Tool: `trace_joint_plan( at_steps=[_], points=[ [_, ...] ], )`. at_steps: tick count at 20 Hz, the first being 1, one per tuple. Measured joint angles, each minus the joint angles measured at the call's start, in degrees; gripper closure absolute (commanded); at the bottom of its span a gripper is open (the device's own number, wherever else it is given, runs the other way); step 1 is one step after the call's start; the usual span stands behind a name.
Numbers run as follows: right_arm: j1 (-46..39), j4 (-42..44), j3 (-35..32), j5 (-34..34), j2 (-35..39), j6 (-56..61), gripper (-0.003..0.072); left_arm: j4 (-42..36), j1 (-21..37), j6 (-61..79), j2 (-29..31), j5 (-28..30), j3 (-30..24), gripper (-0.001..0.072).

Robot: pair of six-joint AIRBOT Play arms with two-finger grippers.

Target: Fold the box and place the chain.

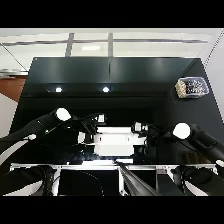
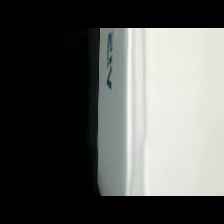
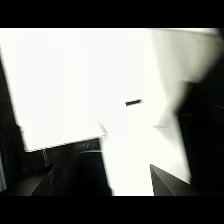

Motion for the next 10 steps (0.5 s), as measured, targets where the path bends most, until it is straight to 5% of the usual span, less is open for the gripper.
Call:
trace_joint_plan(
  at_steps=[10],
  points=[
    [11.7,3.7,-3.7,-13.8,-0.4,-2.8,-0.0023,0.0,0.0,-0.1,0.0,0.0,0.0,0.0683]
  ],
)
